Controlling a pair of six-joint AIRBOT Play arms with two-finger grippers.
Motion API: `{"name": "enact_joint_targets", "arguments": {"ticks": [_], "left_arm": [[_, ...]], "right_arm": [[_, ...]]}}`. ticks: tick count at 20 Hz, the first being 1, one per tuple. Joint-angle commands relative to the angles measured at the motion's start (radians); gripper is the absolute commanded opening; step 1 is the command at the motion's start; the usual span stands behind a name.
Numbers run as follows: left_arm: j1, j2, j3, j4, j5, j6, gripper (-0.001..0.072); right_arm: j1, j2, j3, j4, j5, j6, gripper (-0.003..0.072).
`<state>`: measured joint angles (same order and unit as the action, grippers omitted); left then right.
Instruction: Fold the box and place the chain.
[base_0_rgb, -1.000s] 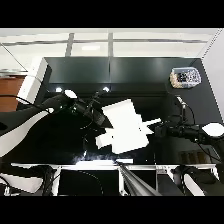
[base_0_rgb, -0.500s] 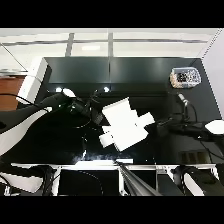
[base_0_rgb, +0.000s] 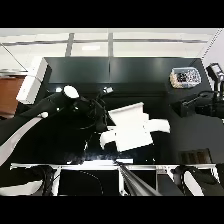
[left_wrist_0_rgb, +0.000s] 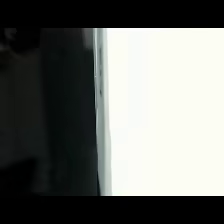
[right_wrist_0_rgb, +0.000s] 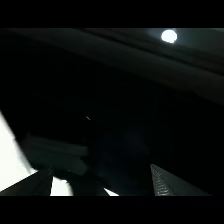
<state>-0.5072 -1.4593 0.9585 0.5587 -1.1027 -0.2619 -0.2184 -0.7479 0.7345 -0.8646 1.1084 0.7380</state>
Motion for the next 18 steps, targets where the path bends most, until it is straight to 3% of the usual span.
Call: {"name": "enact_joint_targets", "arguments": {"ticks": [1,8,14,18], "left_arm": [[-0.074,0.062,-0.018,0.098,0.169,0.318,0.0029],[-0.081,-0.019,-0.018,0.147,0.136,0.215,0.0028],[-0.081,-0.051,-0.021,0.167,0.124,0.149,0.0028],[-0.081,-0.051,-0.021,0.171,0.126,0.149,0.0027]], "right_arm": [[0.045,-0.001,-0.027,-0.141,0.018,-0.035,0.0706],[0.29,-0.001,-0.251,-0.114,-0.062,-0.209,0.0705],[0.432,-0.001,-0.323,-0.108,-0.204,-0.314,0.0705],[0.454,-0.003,-0.344,-0.107,-0.211,-0.354,0.0705]]}}
